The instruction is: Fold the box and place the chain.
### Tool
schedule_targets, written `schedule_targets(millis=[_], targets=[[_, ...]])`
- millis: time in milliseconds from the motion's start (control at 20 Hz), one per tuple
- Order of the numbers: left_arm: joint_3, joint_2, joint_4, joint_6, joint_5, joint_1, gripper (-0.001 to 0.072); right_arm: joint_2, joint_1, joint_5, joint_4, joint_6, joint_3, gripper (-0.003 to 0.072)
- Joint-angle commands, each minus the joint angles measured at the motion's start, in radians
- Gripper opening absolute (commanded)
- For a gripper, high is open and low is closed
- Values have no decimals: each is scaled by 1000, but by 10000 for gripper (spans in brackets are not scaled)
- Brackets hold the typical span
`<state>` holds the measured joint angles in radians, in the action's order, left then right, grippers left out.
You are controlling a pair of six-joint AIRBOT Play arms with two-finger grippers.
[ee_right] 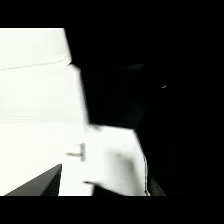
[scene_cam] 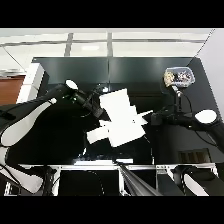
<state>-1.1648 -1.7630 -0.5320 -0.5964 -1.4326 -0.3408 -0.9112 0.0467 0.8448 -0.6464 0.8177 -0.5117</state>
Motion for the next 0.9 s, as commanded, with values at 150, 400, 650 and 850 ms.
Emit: schedule_targets(millis=[150,400,650,850], targets=[[157,242,-34,56,144,-23,28,1,-28,118,-360,-39,-198,566],[242,337,-48,259,336,-76,31,0,-28,73,-274,-3,-199,566],[243,336,-217,536,496,-132,30,0,-28,60,-245,1,-198,566],[244,311,-284,542,573,-167,31,0,-17,60,-200,-17,-197,566]])
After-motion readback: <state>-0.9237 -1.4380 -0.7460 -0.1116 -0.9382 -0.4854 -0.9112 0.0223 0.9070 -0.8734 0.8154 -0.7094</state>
